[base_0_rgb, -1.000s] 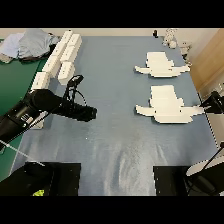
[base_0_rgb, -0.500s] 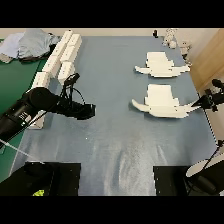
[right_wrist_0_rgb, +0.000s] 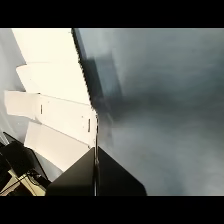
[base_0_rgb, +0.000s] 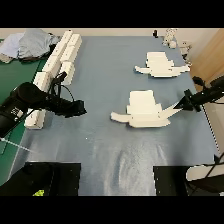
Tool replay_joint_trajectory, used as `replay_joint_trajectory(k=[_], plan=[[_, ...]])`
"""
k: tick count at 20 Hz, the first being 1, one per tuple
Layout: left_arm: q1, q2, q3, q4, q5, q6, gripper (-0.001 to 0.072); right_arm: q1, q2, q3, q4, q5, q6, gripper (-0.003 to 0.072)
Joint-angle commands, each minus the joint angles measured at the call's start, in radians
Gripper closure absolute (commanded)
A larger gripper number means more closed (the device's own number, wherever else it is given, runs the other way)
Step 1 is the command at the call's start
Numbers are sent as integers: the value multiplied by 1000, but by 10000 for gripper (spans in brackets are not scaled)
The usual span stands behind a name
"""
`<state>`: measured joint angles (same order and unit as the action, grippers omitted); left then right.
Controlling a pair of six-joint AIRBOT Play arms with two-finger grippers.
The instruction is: Fold the box.
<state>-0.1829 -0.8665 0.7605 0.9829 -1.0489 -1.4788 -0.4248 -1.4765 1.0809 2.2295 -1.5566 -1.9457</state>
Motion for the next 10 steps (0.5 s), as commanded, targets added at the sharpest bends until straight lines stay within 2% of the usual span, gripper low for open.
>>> replay_joint_trajectory(k=[1, 4, 5, 7, 9, 10], plan=[[89, -1, 0, -35, -75, 134, 377, 122, 306, -362, 1, 143, 126, 689], [110, -3, 0, -58, -121, 184, 377, 280, 552, -656, 3, 288, 282, 689], [110, -8, 0, -61, -135, 193, 376, 326, 613, -722, 3, 327, 316, 689], [110, -29, 0, -74, -158, 222, 376, 369, 674, -775, -3, 348, 360, 670], [110, -59, 0, -93, -188, 251, 376, 369, 678, -769, -6, 344, 360, 461], [110, -75, 0, -111, -204, 266, 376, 369, 671, -764, -6, 347, 360, 458]])
